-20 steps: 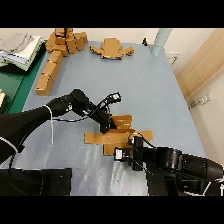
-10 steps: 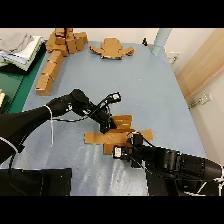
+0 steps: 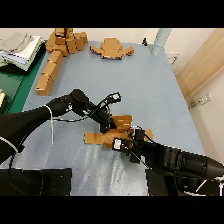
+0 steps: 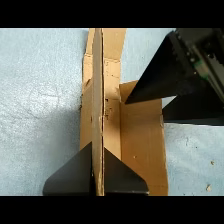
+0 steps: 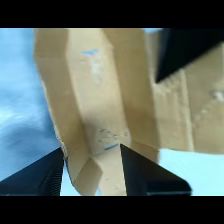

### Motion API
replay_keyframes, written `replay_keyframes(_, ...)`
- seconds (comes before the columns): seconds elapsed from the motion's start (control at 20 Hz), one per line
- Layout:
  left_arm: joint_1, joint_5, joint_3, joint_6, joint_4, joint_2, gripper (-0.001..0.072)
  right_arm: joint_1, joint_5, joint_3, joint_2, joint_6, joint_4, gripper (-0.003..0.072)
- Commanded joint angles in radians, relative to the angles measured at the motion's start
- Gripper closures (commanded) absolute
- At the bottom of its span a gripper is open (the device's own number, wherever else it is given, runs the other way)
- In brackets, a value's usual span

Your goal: Fold the box.

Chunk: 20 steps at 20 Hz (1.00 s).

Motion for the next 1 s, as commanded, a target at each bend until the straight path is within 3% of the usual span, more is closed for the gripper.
replay_keyframes(0.0,0.000,0.000,0.001,0.000,0.000,0.000,0.0695,-0.003,-0.022,0.013,0.001,0.071,-0.050,0.0159)
replay_keyframes(0.45,0.000,0.000,0.001,0.000,0.000,0.000,0.0695,-0.003,-0.043,0.034,0.001,0.149,-0.025,0.0150)
replay_keyframes(0.5,0.000,0.000,0.001,0.000,0.000,0.000,0.0695,-0.006,-0.052,0.034,0.001,0.146,-0.035,0.0098)
replay_keyframes(0.55,0.000,0.000,0.001,0.000,0.000,0.000,0.0695,-0.011,-0.070,0.035,0.005,0.145,-0.049,-0.0034)
replay_keyframes(0.6,0.000,0.000,0.001,0.000,0.000,0.000,0.0695,-0.017,-0.069,0.035,0.017,0.143,-0.059,-0.0034)
replay_keyframes(0.8,0.000,0.000,0.001,0.000,0.000,0.000,0.0695,-0.082,-0.064,0.035,0.087,0.019,-0.048,-0.0034)
replay_keyframes(0.95,0.000,0.000,0.001,0.001,0.000,0.000,0.0695,-0.187,-0.014,0.035,0.096,-0.201,0.112,-0.0034)
